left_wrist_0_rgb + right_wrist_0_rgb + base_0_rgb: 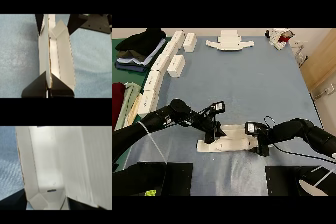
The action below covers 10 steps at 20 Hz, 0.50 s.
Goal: Fold the box.
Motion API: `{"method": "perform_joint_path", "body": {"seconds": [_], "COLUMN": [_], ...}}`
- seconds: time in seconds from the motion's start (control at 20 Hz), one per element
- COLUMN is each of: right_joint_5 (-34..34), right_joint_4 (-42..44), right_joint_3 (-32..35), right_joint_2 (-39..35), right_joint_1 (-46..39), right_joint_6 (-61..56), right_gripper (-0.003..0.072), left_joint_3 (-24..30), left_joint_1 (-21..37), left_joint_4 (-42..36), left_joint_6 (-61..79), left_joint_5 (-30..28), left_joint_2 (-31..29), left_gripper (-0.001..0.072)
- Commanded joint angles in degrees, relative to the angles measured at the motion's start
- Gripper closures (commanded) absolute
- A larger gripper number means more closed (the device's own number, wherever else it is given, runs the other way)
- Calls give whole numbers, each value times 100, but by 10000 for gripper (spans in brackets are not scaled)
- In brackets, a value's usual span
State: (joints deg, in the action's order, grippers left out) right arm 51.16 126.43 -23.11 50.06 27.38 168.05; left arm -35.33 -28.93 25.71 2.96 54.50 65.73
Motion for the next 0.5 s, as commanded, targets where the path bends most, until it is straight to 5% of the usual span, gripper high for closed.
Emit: {"method": "perform_joint_path", "body": {"seconds": [0.0,0.45], "right_joint_5": [35,-24], "right_joint_4": [17,46], "right_joint_3": [4,15], "right_joint_2": [15,114], "right_joint_1": [-17,-11], "right_joint_6": [114,116], "right_gripper": [-29,-24], "left_joint_3": [2,2], "left_joint_1": [-2,-2], "left_joint_4": [2,2], "left_joint_6": [2,2], "left_joint_5": [-2,-2], "left_joint_2": [4,4], "left_gripper": [696,696]}}
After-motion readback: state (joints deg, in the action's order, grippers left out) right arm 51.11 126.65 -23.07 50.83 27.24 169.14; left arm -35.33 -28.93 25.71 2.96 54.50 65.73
